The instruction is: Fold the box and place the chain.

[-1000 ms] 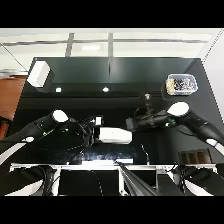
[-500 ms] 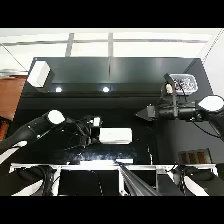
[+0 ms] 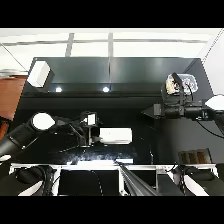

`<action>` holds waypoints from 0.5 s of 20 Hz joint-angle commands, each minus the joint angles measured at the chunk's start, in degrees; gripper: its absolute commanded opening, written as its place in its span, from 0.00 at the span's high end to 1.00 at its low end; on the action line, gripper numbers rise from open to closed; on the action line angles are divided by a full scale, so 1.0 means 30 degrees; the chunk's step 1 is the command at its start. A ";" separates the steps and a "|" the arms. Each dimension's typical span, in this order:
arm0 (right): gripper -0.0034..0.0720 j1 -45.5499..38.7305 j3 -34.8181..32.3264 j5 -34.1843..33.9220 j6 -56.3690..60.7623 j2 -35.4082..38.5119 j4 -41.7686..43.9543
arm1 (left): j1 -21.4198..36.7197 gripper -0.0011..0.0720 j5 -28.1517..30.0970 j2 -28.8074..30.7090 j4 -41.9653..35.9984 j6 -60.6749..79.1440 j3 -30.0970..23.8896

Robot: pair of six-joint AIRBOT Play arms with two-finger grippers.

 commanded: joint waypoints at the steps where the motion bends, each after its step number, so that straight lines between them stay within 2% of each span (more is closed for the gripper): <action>1: 0.93 -0.0131 0.0022 -0.0284 0.0102 0.0015 -0.0226 | -0.1472 0.01 0.1989 -0.0954 -0.1370 -0.0036 0.0226; 4: 0.93 -0.0131 0.0022 -0.0299 0.0102 0.0015 -0.0219 | -0.2157 0.01 0.2404 -0.2033 -0.1494 -0.0925 0.0976; 10: 0.93 -0.0131 0.0022 -0.0423 0.0095 0.0015 -0.0219 | -0.2055 0.02 0.2346 -0.2302 -0.1450 -0.1705 0.1370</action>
